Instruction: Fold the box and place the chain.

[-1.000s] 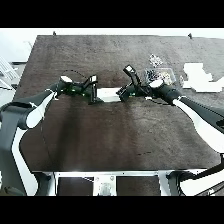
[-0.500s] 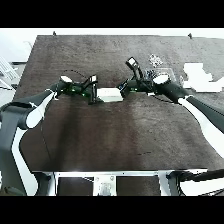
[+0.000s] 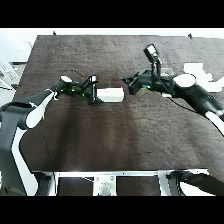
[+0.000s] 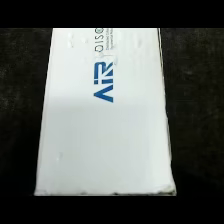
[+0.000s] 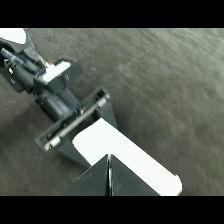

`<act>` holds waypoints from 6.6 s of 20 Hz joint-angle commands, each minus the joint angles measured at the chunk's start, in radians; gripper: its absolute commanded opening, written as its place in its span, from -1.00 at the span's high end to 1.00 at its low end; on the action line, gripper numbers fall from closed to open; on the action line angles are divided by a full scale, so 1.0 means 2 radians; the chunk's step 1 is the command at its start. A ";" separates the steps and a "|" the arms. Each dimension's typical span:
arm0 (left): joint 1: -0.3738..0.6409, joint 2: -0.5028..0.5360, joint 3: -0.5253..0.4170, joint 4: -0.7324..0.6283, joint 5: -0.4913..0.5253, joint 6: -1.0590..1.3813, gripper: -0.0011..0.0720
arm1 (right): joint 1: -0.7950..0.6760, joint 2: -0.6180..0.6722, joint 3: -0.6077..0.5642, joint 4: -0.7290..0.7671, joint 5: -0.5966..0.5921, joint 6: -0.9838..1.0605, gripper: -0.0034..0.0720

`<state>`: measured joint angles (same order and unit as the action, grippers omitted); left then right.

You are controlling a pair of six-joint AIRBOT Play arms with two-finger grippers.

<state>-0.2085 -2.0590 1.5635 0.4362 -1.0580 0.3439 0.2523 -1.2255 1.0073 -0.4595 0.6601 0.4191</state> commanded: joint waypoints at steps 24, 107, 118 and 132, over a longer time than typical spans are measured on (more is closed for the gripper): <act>0.363 0.122 -0.003 0.149 0.194 -0.460 0.93 | -0.136 0.195 -0.188 0.004 -0.005 0.098 0.89; 0.363 0.809 -0.549 -0.062 0.057 -0.263 0.93 | -0.136 0.483 -0.307 -0.156 -0.033 0.232 0.90; 0.363 0.811 -0.636 -0.076 0.032 -0.274 0.92 | -0.136 0.501 -0.385 -0.161 -0.034 0.232 0.89; 0.363 0.811 -0.636 -0.077 0.031 -0.274 0.92 | -0.136 0.501 -0.385 -0.161 -0.034 0.232 0.89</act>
<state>0.5182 -0.4385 0.2916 0.2825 -0.9951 -0.2043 -0.0196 -0.2245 0.2379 -0.7811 0.5911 0.8825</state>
